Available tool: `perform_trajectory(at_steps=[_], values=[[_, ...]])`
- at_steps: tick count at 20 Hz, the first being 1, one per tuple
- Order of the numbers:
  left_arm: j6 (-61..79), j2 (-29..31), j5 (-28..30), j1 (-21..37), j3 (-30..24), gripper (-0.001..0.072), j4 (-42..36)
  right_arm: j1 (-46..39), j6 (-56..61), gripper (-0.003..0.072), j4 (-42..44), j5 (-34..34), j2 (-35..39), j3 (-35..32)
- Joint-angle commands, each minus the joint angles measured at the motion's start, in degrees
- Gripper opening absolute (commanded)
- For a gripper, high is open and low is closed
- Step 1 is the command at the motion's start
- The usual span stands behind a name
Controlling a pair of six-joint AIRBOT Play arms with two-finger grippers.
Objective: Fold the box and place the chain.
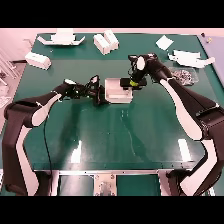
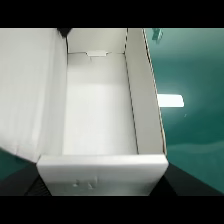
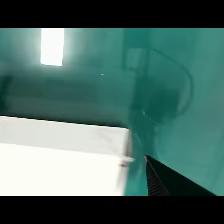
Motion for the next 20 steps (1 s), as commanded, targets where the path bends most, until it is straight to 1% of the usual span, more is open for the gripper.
perform_trajectory(at_steps=[1,4,6,9,12,15,18,19,20], values=[[0.0,0.0,0.1,0.1,0.0,0.0537,0.0,-1.2,-1.0,0.0502,-5.1,8.7,0.4,3.3],[0.0,0.0,0.1,0.1,0.0,0.0537,0.0,-1.8,-5.1,0.0503,-5.6,8.3,3.9,3.5],[0.0,0.0,0.1,0.1,0.0,0.0537,0.0,-2.6,-8.9,0.0501,-7.5,7.7,7.2,3.5],[0.0,0.0,0.1,0.1,0.0,0.0536,0.0,-6.1,-13.6,0.0491,-9.7,5.7,12.1,3.5],[0.0,0.0,0.1,0.1,0.0,0.0537,0.0,-13.4,-17.2,0.0491,-9.7,2.2,14.4,3.5],[0.0,0.0,0.1,0.1,0.0,0.0537,0.0,-21.7,-19.1,0.0491,-9.6,-0.8,14.4,3.0],[0.0,0.0,0.2,0.1,0.0,0.0537,0.0,-29.5,-20.7,0.0485,-6.1,-7.1,14.4,0.2],[0.0,0.0,0.2,0.1,0.0,0.0537,0.0,-31.6,-21.9,0.0426,-3.7,-9.4,14.4,-1.3],[0.0,0.0,0.2,0.1,0.0,0.0537,0.0,-33.6,-23.6,0.0384,-0.2,-12.5,14.3,-3.1]])
